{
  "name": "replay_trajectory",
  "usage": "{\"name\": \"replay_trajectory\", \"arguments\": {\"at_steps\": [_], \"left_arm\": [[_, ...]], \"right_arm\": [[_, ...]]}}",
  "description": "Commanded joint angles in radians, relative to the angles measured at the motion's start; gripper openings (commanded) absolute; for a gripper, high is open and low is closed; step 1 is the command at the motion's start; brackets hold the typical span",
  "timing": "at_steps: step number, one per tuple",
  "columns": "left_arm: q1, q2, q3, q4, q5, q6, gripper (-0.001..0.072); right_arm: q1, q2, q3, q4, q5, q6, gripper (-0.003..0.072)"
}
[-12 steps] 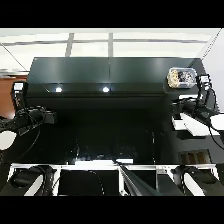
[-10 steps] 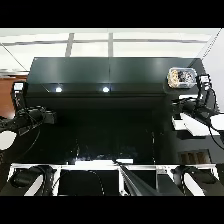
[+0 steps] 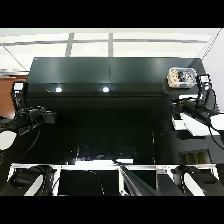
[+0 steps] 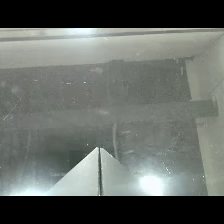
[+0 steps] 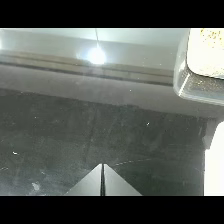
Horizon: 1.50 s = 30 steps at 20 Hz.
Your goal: Fold the box and place the chain.
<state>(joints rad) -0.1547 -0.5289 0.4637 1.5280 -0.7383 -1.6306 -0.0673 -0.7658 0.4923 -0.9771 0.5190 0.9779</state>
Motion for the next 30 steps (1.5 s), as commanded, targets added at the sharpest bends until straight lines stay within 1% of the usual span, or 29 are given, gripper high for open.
{"name": "replay_trajectory", "arguments": {"at_steps": [1,3,4,5,6,7,8,9,10,11,12,14,15,17,18,20,21,22,23,24,26,27,29,30], "left_arm": [[0.001,-0.004,-0.001,0.007,0.095,0.0,0.003],[-0.001,-0.012,-0.001,-0.003,0.218,0.0,0.003],[-0.001,-0.014,-0.001,-0.006,0.255,0.0,0.003],[-0.001,-0.014,-0.001,-0.008,0.282,0.0,0.003],[-0.001,-0.016,-0.001,-0.008,0.317,0.0,0.003],[-0.001,-0.024,-0.001,-0.012,0.362,0.0,0.003],[-0.001,-0.037,-0.001,-0.034,0.396,0.0,0.0032],[-0.001,-0.056,-0.001,-0.083,0.41,0.0,0.0103],[-0.002,-0.074,0.0,-0.157,0.394,0.0,0.0324],[-0.01,-0.093,0.0,-0.209,0.356,0.003,0.0649],[-0.023,-0.108,0.0,-0.213,0.313,0.003,0.0714],[-0.049,-0.129,0.0,-0.205,0.238,0.004,0.0714],[-0.058,-0.132,0.0,-0.205,0.216,0.004,0.0715],[-0.063,-0.132,0.0,-0.208,0.172,0.004,0.0714],[-0.063,-0.132,-0.001,-0.209,0.146,0.004,0.0714],[-0.063,-0.132,0.0,-0.209,0.116,0.006,0.0714],[-0.063,-0.132,-0.001,-0.209,0.108,0.006,0.0714],[-0.063,-0.132,-0.001,-0.209,0.105,0.006,0.0714],[-0.063,-0.132,-0.001,-0.209,0.105,0.006,0.0714],[-0.063,-0.132,-0.001,-0.209,0.104,0.006,0.0714],[-0.063,-0.132,-0.001,-0.209,0.106,0.006,0.0714],[-0.061,-0.132,-0.001,-0.209,0.106,0.006,0.0714],[-0.062,-0.132,-0.001,-0.209,0.106,0.006,0.0714],[-0.062,-0.132,-0.001,-0.21,0.106,0.003,0.0713]], "right_arm": [[0.001,0.001,0.0,0.001,0.0,0.0,0.0018],[0.001,0.001,0.0,0.013,-0.003,0.001,0.0018],[0.001,0.001,0.0,0.054,-0.013,0.001,0.0018],[0.001,0.0,0.0,0.125,-0.032,0.001,0.0018],[0.004,-0.006,0.0,0.209,-0.088,0.001,0.0018],[0.009,-0.018,0.0,0.251,-0.16,-0.002,0.002],[0.016,-0.037,0.0,0.251,-0.246,-0.002,0.0114],[0.016,-0.058,0.0,0.229,-0.302,-0.007,0.0526],[0.015,-0.083,0.017,0.168,-0.337,-0.031,0.0712],[0.0,-0.105,0.057,0.068,-0.335,-0.037,0.0712],[-0.035,-0.129,0.119,-0.019,-0.326,-0.029,0.0712],[-0.187,-0.201,0.257,-0.117,-0.293,0.037,0.0711],[-0.29,-0.253,0.332,-0.142,-0.238,0.109,0.0711],[-0.506,-0.383,0.5,-0.203,-0.056,0.269,0.071],[-0.578,-0.449,0.581,-0.267,0.051,0.3,0.071],[-0.667,-0.578,0.75,-0.491,0.308,0.35,0.071],[-0.699,-0.638,0.817,-0.605,0.431,0.366,0.0709],[-0.726,-0.683,0.86,-0.673,0.519,0.366,0.0709],[-0.759,-0.716,0.881,-0.68,0.554,0.373,0.0708],[-0.795,-0.742,0.885,-0.644,0.568,0.377,0.0709],[-0.852,-0.805,0.885,-0.544,0.649,0.268,0.0708],[-0.879,-0.832,0.885,-0.465,0.694,0.18,0.0709],[-0.927,-0.863,0.885,-0.261,0.749,0.01,0.0708],[-0.941,-0.869,0.885,-0.218,0.754,-0.044,0.0708]]}}
